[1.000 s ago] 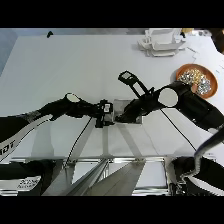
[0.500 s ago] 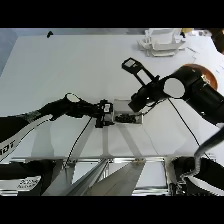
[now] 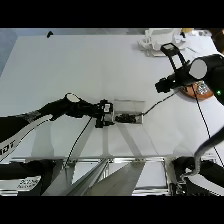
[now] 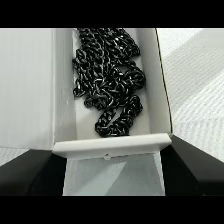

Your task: Fold the box and place the chain.

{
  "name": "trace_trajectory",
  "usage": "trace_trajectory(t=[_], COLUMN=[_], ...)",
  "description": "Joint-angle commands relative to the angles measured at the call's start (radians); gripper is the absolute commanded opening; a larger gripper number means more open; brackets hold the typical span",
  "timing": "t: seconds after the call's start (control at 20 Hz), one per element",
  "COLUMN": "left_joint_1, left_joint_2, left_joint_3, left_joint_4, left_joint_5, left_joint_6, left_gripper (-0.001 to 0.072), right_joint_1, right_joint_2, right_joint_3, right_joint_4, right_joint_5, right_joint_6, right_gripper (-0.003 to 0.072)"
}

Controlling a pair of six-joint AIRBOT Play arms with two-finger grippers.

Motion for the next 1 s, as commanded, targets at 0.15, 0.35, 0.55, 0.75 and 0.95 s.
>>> trace_trajectory(t=[0.15, 0.35, 0.55, 0.75, 0.95], left_joint_1=[0.000, 0.000, 0.000, 0.000, 0.000], left_joint_2=[0.000, 0.000, 0.000, 0.000, 0.000], left_joint_3=[0.001, 0.001, 0.001, 0.001, 0.001], left_joint_4=[0.000, 0.000, 0.000, 0.000, 0.000], left_joint_5=[0.000, 0.000, 0.000, 0.000, 0.000], left_joint_6=[0.000, 0.000, 0.000, 0.000, 0.000], left_gripper=[0.0086, 0.0086, 0.0086, 0.0086, 0.0086], right_joint_1=[-0.054, -0.054, -0.054, -0.054, -0.054], right_joint_2=[-0.110, -0.164, -0.198, -0.213, -0.246], right_joint_3=[-0.105, -0.105, -0.106, -0.106, -0.106], right_joint_4=[0.011, 0.011, 0.014, 0.019, 0.019], right_joint_5=[-0.059, -0.068, -0.090, -0.103, -0.106], right_joint_6=[0.003, 0.003, 0.002, 0.002, 0.002], right_gripper=[0.0366, 0.0365, 0.0364, 0.0358, 0.0356])
